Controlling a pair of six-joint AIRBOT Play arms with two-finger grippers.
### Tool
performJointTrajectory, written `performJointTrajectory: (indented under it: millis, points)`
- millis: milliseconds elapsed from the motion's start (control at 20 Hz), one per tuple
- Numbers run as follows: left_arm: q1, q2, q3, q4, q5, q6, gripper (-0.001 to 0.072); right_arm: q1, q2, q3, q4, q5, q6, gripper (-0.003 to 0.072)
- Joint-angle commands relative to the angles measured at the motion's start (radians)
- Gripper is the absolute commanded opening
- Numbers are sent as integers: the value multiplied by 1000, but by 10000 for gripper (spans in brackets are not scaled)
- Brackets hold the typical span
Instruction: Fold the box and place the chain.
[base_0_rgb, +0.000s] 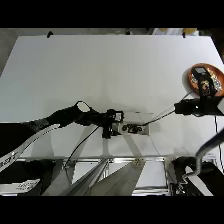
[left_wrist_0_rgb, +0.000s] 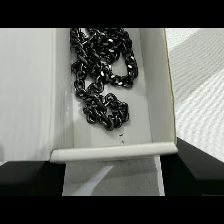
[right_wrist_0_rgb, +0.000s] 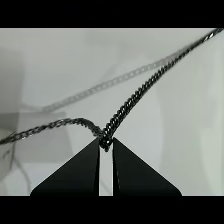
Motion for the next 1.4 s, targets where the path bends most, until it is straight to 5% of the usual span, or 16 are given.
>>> performJointTrajectory:
  millis: [0, 400, 850, 1350]
  points:
    - [0, 0, 0, 0, 0, 0, 314, 41, 177, -44, 61, 95, -3, 19]
    - [0, 0, 0, 0, 0, 0, 314, 47, 298, -62, 552, 150, -138, 19]
    - [0, 0, 0, 0, 0, 0, 314, 47, 293, -62, 841, 60, -244, 19]
    - [0, 0, 0, 0, 0, 0, 314, 47, 182, -62, 845, 33, -386, 19]
